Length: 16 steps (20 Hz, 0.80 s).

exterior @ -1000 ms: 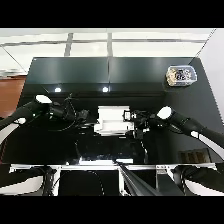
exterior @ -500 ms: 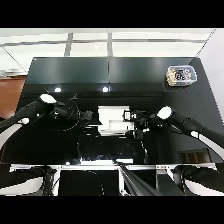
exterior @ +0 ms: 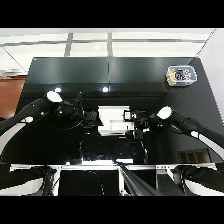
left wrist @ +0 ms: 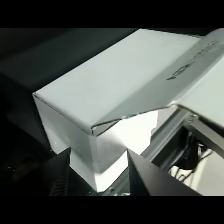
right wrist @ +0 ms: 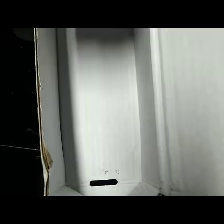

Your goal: Fold the box and place the chain.

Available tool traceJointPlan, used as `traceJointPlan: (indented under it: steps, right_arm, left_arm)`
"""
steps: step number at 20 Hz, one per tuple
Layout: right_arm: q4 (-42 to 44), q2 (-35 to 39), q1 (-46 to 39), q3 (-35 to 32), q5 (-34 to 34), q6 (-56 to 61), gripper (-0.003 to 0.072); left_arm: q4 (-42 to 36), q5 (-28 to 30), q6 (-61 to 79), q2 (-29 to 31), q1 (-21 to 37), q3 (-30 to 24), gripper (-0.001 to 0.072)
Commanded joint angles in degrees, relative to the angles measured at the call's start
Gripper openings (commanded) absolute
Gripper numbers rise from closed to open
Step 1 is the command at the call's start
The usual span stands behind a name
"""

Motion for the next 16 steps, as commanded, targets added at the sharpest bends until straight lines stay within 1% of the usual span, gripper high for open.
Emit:
traceJointPlan:
  steps: [1,4,6,10,13,16]
  right_arm:
    - [0.0,0.0,0.0,0.0,0.0,-0.1,0.0063]
    - [0.0,0.0,0.0,0.0,0.0,-0.1,0.0062]
    - [0.0,0.0,0.0,0.0,0.0,-0.1,0.0062]
    - [0.0,0.0,0.0,0.0,0.0,-0.1,0.0062]
    - [0.0,0.0,0.0,0.0,0.0,-0.1,0.0063]
    - [0.0,0.0,0.0,0.0,0.0,-0.1,0.0062]
  left_arm:
    - [9.0,0.4,-7.7,0.0,-2.1,4.5,0.0406]
    - [11.9,0.7,-13.2,0.0,-5.4,6.6,0.0405]
    - [14.3,0.7,-19.2,0.0,-7.9,6.8,0.0405]
    - [19.6,5.0,-27.4,0.0,-12.1,7.0,0.0404]
    - [21.6,7.5,-31.2,0.0,-14.0,7.0,0.0404]
    - [27.0,6.3,-36.6,0.0,-14.5,7.0,0.0404]
